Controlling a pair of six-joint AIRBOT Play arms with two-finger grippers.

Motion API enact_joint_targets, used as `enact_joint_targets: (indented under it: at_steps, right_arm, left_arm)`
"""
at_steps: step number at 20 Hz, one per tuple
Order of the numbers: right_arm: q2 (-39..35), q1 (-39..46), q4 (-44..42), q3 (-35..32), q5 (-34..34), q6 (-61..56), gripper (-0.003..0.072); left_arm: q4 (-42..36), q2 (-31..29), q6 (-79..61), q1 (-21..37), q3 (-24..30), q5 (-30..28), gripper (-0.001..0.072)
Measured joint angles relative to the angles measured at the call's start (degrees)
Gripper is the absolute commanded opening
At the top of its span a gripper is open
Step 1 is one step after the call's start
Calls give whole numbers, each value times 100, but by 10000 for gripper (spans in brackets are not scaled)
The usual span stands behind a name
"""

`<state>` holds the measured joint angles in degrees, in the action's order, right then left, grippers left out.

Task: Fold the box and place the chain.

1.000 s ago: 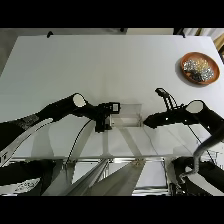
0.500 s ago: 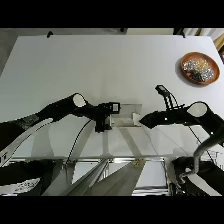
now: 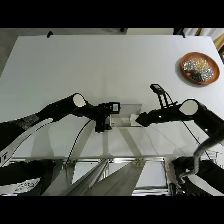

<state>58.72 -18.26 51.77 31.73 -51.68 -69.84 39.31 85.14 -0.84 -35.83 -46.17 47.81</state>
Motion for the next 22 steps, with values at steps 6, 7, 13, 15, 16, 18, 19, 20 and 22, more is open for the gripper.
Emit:
enact_joint_targets:
  at_steps: [6,7,13,15,16,18,19,20,22]
  right_arm:
    - [706,-850,1161,750,-192,-1805,492]
    - [817,-979,1331,868,-236,-2105,492]
    - [1458,-1574,2345,1508,-706,-3469,492]
    - [1572,-1657,2568,1598,-807,-3803,466]
    - [1615,-1683,2686,1628,-863,-3919,466]
    - [1698,-1716,2868,1661,-957,-4146,443]
    - [1740,-1731,2931,1672,-997,-4223,417]
    - [1779,-1755,2986,1681,-999,-4304,408]
    - [1834,-1814,3062,1687,-942,-4422,324]
  left_arm:
    - [2,2,0,0,0,2,10]
    - [4,2,0,0,0,2,10]
    - [-2,2,0,0,0,2,10]
    - [-4,2,0,0,0,2,10]
    - [-4,2,0,0,0,0,10]
    - [-4,2,0,0,0,0,10]
    - [-4,2,0,0,0,2,10]
    - [-4,2,0,0,0,0,10]
    - [-2,2,0,0,0,0,10]
